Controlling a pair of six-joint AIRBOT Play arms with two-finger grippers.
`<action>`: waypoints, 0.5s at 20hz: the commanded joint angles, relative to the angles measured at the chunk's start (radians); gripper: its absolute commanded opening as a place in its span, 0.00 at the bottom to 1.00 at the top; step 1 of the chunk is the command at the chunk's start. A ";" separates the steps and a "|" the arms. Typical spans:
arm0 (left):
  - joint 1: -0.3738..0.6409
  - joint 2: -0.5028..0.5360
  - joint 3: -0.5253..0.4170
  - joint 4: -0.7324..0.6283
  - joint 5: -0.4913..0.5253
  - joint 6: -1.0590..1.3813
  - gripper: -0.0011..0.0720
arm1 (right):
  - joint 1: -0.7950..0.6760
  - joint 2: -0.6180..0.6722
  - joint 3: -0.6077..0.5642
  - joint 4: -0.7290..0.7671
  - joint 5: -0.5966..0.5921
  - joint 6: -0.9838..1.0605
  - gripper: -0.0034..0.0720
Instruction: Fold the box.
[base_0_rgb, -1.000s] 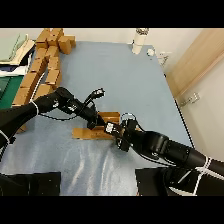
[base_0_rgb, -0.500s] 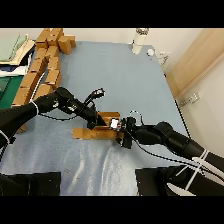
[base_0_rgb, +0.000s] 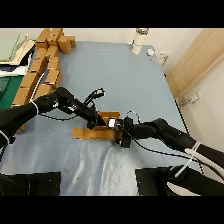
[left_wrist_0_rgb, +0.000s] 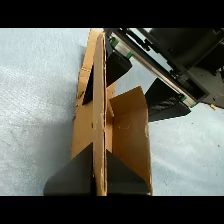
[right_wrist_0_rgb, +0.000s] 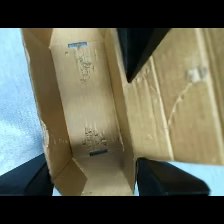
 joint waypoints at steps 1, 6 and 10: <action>0.000 0.000 0.000 0.000 0.000 0.000 0.03 | -0.031 -0.067 0.063 0.046 -0.081 -0.059 0.98; 0.000 0.000 0.000 0.000 0.000 0.000 0.03 | -0.128 -0.101 0.101 0.182 -0.179 -0.209 0.98; 0.000 0.000 0.000 0.000 0.000 0.000 0.03 | -0.191 -0.136 0.101 0.273 -0.245 -0.326 0.98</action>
